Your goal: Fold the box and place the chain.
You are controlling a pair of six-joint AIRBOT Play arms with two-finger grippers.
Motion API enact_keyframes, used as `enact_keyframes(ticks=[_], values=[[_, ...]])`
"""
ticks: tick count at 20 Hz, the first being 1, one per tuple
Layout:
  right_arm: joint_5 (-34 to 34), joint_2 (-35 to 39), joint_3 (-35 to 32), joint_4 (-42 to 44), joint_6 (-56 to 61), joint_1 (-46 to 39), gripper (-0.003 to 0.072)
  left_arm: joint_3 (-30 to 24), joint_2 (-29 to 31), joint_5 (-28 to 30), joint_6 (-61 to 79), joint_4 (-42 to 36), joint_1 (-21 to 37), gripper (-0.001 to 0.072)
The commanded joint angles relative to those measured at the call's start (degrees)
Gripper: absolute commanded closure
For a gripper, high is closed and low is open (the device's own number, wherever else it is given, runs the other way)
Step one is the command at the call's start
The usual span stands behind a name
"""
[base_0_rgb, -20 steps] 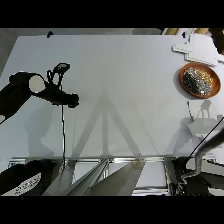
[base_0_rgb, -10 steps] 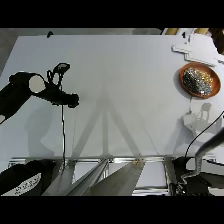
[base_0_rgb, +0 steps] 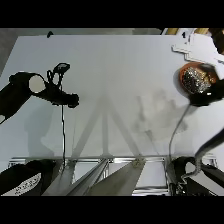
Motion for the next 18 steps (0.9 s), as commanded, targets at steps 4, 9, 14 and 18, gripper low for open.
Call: enact_keyframes(ticks=[4, 9, 14, 18], values=[[-17.51, 11.58, -13.44, 12.79, 7.69, 23.61, 0.0667, -0.02, 0.04, 0.00, 0.00, 0.02, 0.04, 0.0205], [-35.12, 18.12, -22.80, 4.63, 26.12, 35.89, 0.0667, -0.02, 0.04, 0.04, 0.00, -0.44, 0.04, 0.0205], [-39.58, 18.10, -24.96, 3.54, 29.99, 38.16, 0.0666, -0.02, -0.11, 5.53, 0.17, -0.44, 0.04, 0.0207], [-38.29, 18.10, -24.98, 2.93, 29.66, 38.16, 0.0666, -0.02, -2.51, 8.96, 10.08, -8.26, 0.20, 0.0027]])
